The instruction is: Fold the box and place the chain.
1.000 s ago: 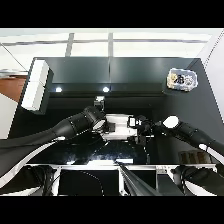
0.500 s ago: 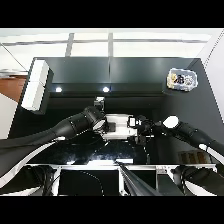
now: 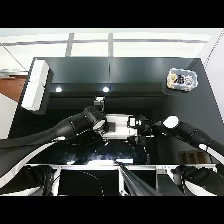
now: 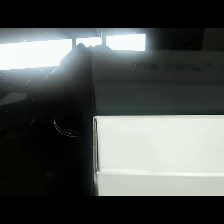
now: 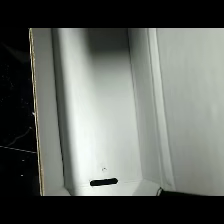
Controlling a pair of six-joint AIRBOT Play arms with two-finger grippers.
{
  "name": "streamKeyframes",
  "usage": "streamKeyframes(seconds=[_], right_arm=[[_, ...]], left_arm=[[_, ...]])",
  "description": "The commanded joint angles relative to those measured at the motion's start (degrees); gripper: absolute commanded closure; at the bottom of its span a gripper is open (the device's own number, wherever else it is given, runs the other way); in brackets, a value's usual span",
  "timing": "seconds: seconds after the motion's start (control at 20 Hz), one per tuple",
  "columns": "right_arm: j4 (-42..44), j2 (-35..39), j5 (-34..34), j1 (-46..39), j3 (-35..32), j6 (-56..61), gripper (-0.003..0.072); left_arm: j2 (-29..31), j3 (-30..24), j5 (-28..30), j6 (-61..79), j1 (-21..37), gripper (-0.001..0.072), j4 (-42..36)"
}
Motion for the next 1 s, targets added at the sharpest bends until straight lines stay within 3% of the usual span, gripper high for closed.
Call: streamKeyframes(seconds=[0.0,0.1,0.25,0.35,0.4,0.45,0.5,0.65,0.7,0.75,0.95], right_arm=[[0.0,0.0,0.0,0.0,0.0,0.0,0.0219],[0.0,0.0,0.0,0.0,0.0,0.0,0.0219],[0.0,0.0,0.0,0.0,0.0,0.0,0.0219],[0.0,0.0,0.0,0.0,0.0,0.0,0.0219],[0.0,0.0,0.0,0.0,0.0,0.0,0.0219],[0.0,0.0,0.0,0.0,0.0,0.0,0.0219],[0.0,0.0,0.0,0.0,0.0,0.0,0.0219],[0.0,0.0,0.0,0.0,0.0,0.0,0.0215],[0.0,0.2,0.0,0.0,0.0,0.0,0.0139],[-0.3,0.9,0.1,0.0,0.2,1.2,-0.0023],[-9.4,6.2,0.7,-0.1,1.3,7.0,-0.0018]], left_arm=[[0.0,0.0,0.1,0.1,0.0,0.0611,-0.2],[0.0,0.0,-0.1,-0.2,0.0,0.0395,-0.2],[0.0,0.0,0.0,-1.2,0.0,0.039,-0.2],[0.0,0.0,0.0,-1.2,0.0,0.0423,-0.2],[0.0,0.0,0.0,-1.2,0.0,0.0512,-0.2],[0.0,0.0,0.4,-1.2,0.0,0.0651,-0.2],[0.0,0.0,1.1,-1.2,0.0,0.068,-0.4],[0.0,0.0,1.4,-1.2,0.0,0.068,-1.0],[0.0,0.1,1.2,-1.2,0.0,0.0681,-0.9],[0.1,0.1,0.8,-1.2,0.1,0.068,-0.9],[0.7,0.1,0.8,-0.9,0.3,0.0681,-0.3]])
